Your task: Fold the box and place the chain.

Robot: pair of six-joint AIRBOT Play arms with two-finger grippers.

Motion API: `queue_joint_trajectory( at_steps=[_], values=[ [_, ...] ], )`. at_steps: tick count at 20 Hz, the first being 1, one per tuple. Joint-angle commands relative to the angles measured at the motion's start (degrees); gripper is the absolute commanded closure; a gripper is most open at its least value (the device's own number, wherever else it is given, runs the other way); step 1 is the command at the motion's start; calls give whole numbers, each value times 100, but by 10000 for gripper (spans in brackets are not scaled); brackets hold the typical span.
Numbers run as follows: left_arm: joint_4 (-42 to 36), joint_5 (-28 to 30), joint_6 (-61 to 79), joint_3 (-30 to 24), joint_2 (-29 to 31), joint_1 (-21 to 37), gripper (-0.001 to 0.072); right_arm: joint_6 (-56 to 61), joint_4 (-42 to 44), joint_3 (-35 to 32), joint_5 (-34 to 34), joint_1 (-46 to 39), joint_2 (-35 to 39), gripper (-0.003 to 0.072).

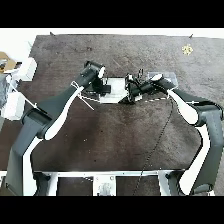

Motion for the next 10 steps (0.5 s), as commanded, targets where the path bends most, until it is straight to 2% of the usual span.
queue_joint_trajectory(
  at_steps=[1,7,9,10],
  values=[
    [234,-87,-140,17,-74,-13,342,0,0,-2,4,-2,-2,96],
    [446,74,-433,17,-107,-149,352,0,0,-2,4,-2,-2,96],
    [474,68,-492,17,-109,-149,531,0,0,-2,4,-2,-2,97],
    [476,70,-562,17,-109,-149,542,0,0,-2,4,-2,-2,97]
  ],
)
